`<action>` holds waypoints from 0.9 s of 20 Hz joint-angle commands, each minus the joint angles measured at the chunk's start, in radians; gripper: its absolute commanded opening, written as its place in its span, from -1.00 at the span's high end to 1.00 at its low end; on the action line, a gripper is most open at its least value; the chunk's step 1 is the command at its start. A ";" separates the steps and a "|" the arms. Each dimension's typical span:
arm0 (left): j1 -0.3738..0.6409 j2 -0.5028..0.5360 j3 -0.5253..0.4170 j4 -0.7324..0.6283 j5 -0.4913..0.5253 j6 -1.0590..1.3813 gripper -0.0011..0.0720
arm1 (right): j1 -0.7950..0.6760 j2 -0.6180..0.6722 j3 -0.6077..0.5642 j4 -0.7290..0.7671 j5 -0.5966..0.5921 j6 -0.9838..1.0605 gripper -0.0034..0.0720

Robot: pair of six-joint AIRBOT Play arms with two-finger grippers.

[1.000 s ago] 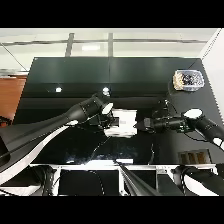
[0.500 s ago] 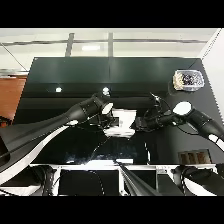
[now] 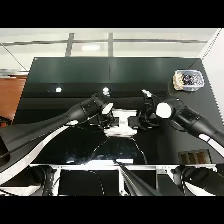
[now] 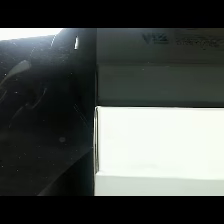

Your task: Fold the box and place the chain.

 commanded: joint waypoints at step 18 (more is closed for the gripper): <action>0.001 0.000 0.001 0.003 -0.003 0.001 0.89 | 0.108 -0.150 0.079 -0.145 -0.014 0.218 -0.08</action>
